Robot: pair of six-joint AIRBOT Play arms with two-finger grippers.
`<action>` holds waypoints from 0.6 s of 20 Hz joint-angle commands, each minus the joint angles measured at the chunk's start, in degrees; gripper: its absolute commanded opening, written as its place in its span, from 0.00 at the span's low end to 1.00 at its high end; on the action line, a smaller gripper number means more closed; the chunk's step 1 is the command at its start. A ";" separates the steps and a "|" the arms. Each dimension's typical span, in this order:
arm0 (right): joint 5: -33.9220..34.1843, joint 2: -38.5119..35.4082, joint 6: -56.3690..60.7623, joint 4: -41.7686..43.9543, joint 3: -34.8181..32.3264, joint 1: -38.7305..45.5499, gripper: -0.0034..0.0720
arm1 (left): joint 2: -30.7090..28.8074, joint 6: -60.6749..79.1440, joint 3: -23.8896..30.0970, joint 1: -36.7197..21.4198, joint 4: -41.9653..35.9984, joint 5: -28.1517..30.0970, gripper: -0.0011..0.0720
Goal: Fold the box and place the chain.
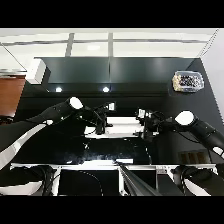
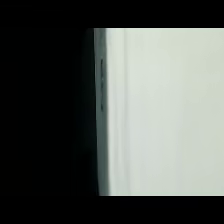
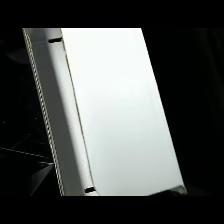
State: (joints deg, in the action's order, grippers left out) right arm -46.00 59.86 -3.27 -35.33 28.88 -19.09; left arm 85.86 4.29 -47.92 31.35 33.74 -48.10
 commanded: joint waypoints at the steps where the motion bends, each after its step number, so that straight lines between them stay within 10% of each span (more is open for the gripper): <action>1: -1.84 1.55 -2.99 2.64 -0.83 0.04 0.94 | 0.00 -0.04 0.02 0.00 -0.09 0.07 0.05; 12: 1.57 7.06 -13.35 4.17 -3.08 0.07 0.94 | 0.00 -0.04 0.02 0.00 -0.09 0.11 0.05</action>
State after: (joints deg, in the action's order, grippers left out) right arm -45.39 65.56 -14.52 -31.38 25.91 -19.05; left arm 85.89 4.32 -47.92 31.35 33.71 -48.14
